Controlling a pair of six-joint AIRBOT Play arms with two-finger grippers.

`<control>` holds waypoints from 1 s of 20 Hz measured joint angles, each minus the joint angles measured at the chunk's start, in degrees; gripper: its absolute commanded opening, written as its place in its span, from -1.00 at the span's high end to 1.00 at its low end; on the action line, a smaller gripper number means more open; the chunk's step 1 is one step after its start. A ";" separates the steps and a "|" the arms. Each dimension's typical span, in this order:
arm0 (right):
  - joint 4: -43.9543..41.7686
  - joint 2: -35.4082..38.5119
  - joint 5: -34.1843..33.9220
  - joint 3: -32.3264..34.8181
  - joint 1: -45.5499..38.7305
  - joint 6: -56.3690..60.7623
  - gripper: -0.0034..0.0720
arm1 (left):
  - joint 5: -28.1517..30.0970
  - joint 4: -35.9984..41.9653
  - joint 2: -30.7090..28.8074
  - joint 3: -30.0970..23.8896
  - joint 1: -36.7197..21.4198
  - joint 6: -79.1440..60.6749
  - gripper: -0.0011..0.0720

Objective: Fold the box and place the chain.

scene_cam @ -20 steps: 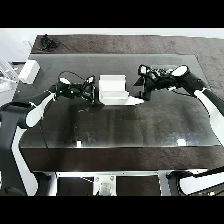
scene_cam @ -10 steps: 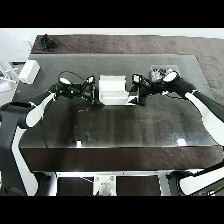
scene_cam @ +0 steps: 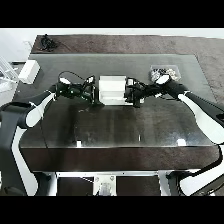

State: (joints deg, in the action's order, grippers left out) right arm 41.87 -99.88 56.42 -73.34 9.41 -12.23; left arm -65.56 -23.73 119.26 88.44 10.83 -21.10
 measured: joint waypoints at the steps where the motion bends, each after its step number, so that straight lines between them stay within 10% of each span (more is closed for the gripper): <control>1: -0.52 -0.26 -0.17 0.00 0.61 -0.44 0.40 | -0.02 -0.04 0.00 0.02 0.00 -0.04 0.00; 14: -3.52 -0.90 -4.83 -0.04 2.12 -3.41 0.50 | 0.02 0.20 0.00 -0.02 0.00 0.26 0.00; 20: -3.65 -0.94 -5.99 -0.04 1.97 -4.94 -0.01 | 0.04 0.17 0.00 -0.02 0.02 0.20 0.00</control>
